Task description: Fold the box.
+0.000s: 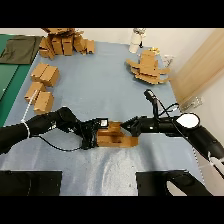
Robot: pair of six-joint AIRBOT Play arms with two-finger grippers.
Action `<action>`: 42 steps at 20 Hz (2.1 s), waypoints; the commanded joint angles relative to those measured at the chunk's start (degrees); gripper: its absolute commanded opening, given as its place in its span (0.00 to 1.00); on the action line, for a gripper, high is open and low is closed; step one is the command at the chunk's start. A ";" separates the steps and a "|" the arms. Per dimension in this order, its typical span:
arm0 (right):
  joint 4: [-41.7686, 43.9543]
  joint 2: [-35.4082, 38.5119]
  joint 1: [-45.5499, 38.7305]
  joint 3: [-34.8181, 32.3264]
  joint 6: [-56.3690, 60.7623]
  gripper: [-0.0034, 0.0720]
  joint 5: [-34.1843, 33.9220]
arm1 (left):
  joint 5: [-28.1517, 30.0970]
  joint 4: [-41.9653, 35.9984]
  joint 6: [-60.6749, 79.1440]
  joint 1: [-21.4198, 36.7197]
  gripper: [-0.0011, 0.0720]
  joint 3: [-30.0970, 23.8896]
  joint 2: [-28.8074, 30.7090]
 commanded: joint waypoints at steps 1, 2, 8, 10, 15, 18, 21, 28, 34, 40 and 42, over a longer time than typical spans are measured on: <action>7.91 -7.34 -0.07 0.07 4.68 0.05 0.42 | 0.00 0.02 0.02 0.04 0.45 0.00 0.00; 9.79 -10.14 -0.07 0.07 3.19 0.05 0.52 | 0.00 0.02 0.02 0.04 0.45 0.00 0.00; 11.10 -19.56 -0.07 3.58 -4.24 0.05 -2.21 | 0.02 0.02 0.04 0.04 0.45 0.00 0.00; 10.45 -21.66 -0.07 4.68 -4.98 0.05 -4.31 | 0.00 0.02 0.02 0.04 0.45 0.00 0.00; 8.55 -28.17 0.52 4.81 -6.21 0.05 -4.48 | 0.00 0.02 0.02 0.04 0.45 0.00 0.00; 8.24 -28.85 0.90 4.81 -7.37 0.05 -6.69 | 0.48 0.02 0.04 0.04 0.45 0.00 0.00; 8.09 -28.87 0.90 4.81 -7.52 0.05 -7.52 | 0.46 0.02 0.04 0.04 0.45 0.00 0.00; 7.48 -29.70 1.49 4.11 -7.69 0.05 -7.93 | 0.48 0.02 0.04 0.04 0.44 0.00 -0.02; -0.63 -20.46 -4.61 7.54 -5.57 0.05 -6.93 | 0.46 0.04 0.04 0.04 0.45 0.00 0.00; -19.39 -11.32 -4.52 8.85 -9.51 0.67 1.73 | 0.46 0.04 0.04 0.04 0.45 0.00 0.00; -20.52 -10.16 -1.95 8.85 -15.82 0.72 7.10 | 0.48 0.04 0.04 0.04 0.45 0.00 0.00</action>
